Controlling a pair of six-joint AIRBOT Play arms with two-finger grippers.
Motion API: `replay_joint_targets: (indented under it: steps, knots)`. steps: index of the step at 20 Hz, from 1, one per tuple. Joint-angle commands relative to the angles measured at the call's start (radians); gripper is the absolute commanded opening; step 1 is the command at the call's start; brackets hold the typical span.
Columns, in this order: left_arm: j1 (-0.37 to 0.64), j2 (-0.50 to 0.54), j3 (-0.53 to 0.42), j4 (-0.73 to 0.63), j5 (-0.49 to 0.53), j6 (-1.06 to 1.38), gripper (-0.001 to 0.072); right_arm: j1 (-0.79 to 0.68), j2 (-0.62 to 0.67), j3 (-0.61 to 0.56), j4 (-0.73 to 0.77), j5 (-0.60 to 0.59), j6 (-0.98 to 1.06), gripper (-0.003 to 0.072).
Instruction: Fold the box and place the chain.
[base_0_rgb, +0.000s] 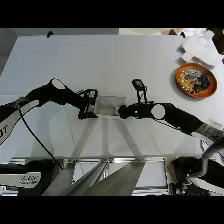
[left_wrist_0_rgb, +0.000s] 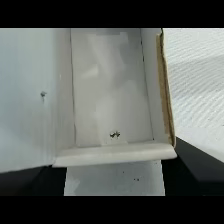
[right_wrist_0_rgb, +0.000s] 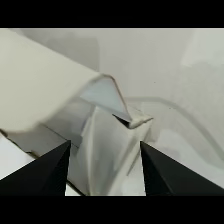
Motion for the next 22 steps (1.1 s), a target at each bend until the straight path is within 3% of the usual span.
replay_joint_targets:
  steps: [1, 2, 3, 5, 10, 14, 22]
  knots:
    - [0.001, 0.000, 0.001, 0.000, 0.000, 0.000, 0.0335, 0.003, -0.002, 0.070, -0.086, 0.118, 0.026, 0.0485]
    - [0.001, 0.000, 0.001, 0.000, 0.000, 0.000, 0.0335, 0.003, -0.005, 0.093, -0.116, 0.165, 0.028, 0.0511]
    - [0.000, 0.000, 0.001, 0.000, 0.000, 0.000, 0.0335, 0.003, -0.009, 0.112, -0.149, 0.204, 0.065, 0.0592]
    - [0.001, 0.000, 0.001, 0.000, 0.000, 0.000, 0.0335, 0.003, -0.016, 0.139, -0.232, 0.258, 0.189, 0.0627]
    - [0.001, 0.000, 0.001, 0.000, 0.000, 0.000, 0.0335, 0.057, -0.060, 0.197, -0.522, 0.320, 0.479, 0.0618]
    - [0.001, 0.000, 0.001, 0.000, 0.000, 0.000, 0.0335, 0.112, -0.137, 0.236, -0.588, 0.347, 0.549, 0.0616]
    - [0.001, 0.000, 0.001, 0.000, 0.000, 0.000, 0.0335, 0.149, -0.187, 0.293, -0.766, 0.368, 0.937, 0.0534]
